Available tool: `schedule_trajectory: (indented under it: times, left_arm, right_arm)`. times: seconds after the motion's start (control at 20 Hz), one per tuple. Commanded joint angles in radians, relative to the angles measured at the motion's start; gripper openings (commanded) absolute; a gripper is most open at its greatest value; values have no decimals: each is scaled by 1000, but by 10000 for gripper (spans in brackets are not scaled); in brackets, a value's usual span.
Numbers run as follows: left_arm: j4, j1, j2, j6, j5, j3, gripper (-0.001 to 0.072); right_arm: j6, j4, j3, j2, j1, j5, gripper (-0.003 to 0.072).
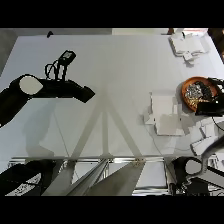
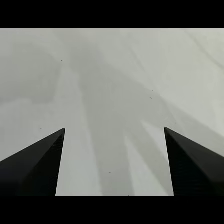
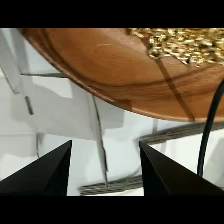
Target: Fold the box and place the chain.
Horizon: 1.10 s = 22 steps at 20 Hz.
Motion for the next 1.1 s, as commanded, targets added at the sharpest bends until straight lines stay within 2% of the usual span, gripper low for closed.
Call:
schedule_trajectory:
  times: [0.0, 0.05, 0.25, 0.3, 0.35, 0.55, 0.65, 0.95, 1.05]
  left_arm:
    - [0, 0, -1, 0, 0, 0, 697]
    - [0, 0, -1, 0, 0, 0, 697]
    - [0, 0, -1, 0, 0, 0, 697]
    - [0, -1, -1, 0, 0, 0, 697]
    - [0, 0, -1, 0, 0, 0, 697]
    - [0, 0, -1, 0, 0, 0, 697]
    - [0, 0, -1, 0, 0, 0, 697]
    - [0, 0, -1, 0, 0, 0, 697]
    - [0, 0, -1, 0, 0, 0, 697]
  right_arm:
    - [-63, 66, 1, -19, -12, 7, 380]
    - [-63, 66, 1, -19, -12, 7, 328]
    - [-82, 76, 1, -20, -12, 1, 284]
    - [-82, 93, 1, -23, -12, 4, 233]
    - [-81, 93, 1, -26, -11, 7, 214]
    - [-81, 84, 1, -56, -11, 28, 203]
    - [-81, 84, 1, -77, -12, 31, 13]
    - [-122, 127, 1, -76, 34, 87, 11]
    - [-146, 204, 1, -53, 92, 67, 11]
